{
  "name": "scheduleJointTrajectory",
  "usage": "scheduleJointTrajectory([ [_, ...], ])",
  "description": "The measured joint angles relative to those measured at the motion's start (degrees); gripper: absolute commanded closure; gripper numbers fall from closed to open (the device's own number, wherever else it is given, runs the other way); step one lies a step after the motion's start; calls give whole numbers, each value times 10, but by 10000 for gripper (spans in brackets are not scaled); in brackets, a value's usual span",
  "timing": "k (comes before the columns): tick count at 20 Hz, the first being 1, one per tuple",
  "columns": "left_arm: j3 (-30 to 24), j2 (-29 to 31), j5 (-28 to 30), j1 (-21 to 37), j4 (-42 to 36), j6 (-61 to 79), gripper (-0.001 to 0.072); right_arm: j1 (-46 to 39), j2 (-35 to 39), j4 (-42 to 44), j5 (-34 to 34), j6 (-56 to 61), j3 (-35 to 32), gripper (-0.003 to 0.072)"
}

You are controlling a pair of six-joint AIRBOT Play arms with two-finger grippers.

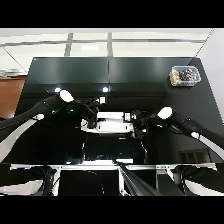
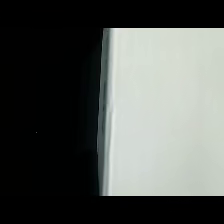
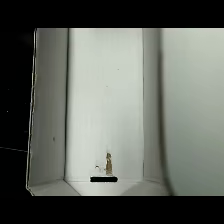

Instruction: Fold the box and place the chain.

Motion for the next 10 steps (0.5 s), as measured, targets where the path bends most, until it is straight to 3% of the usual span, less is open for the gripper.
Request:
scheduleJointTrajectory([
  [10, 0, 0, 1, 0, -5, 0, 680, 0, -3, 0, -7, 6, 0, 17],
])
